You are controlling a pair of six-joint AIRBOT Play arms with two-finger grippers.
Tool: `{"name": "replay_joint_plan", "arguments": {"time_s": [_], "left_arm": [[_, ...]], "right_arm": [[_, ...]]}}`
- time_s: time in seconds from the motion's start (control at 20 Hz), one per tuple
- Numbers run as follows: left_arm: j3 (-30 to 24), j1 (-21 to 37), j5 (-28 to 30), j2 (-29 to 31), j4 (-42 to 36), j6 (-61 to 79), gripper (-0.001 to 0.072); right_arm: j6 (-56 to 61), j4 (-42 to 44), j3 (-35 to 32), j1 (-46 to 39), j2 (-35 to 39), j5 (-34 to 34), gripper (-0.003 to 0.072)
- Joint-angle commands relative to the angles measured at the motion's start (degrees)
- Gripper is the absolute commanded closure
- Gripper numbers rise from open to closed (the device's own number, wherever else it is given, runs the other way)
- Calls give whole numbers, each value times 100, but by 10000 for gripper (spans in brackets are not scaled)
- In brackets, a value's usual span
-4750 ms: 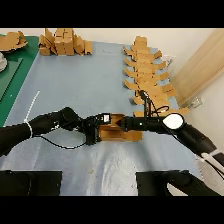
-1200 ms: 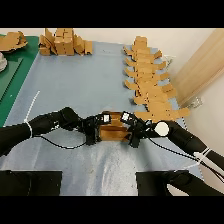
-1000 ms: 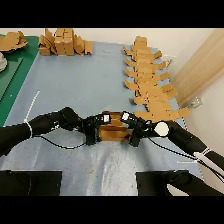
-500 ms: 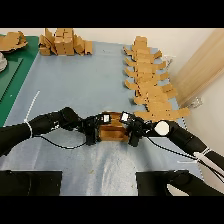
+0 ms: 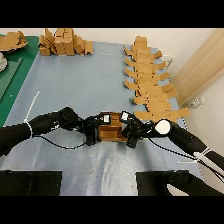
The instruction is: Fold the box.
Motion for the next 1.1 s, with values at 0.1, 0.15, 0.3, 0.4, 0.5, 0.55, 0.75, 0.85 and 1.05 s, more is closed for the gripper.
{"name": "replay_joint_plan", "arguments": {"time_s": [0.1, 0.15, 0.3, 0.4, 0.5, 0.55, 0.75, 0.85, 1.05], "left_arm": [[4, -2, 9, -4, -4, -4, 106], [4, -2, 9, -2, -4, -4, 105], [4, -2, 9, -2, -4, -2, 106], [7, -2, 9, -2, -4, -2, 106], [7, -2, 9, -2, -7, -2, 106], [4, -2, 9, -2, -7, -4, 106], [7, -2, 9, -2, -4, -2, 106], [4, -2, 9, -2, -4, -4, 106], [4, -2, 9, -2, -4, -4, 105]], "right_arm": [[-48, 221, -9, 7, -35, 15, 583], [-48, 258, -9, 7, -66, 15, 583], [-48, 315, -11, 7, -166, 22, 336], [-50, 376, -9, 7, -195, 17, 336], [-74, 472, -9, 7, -197, 15, 360], [-92, 522, -9, 7, -197, 17, 412], [-133, 575, -9, 7, -197, -2, 536], [-133, 581, -9, 7, -212, -2, 525], [-164, 710, -9, 7, -372, 20, 315]]}}
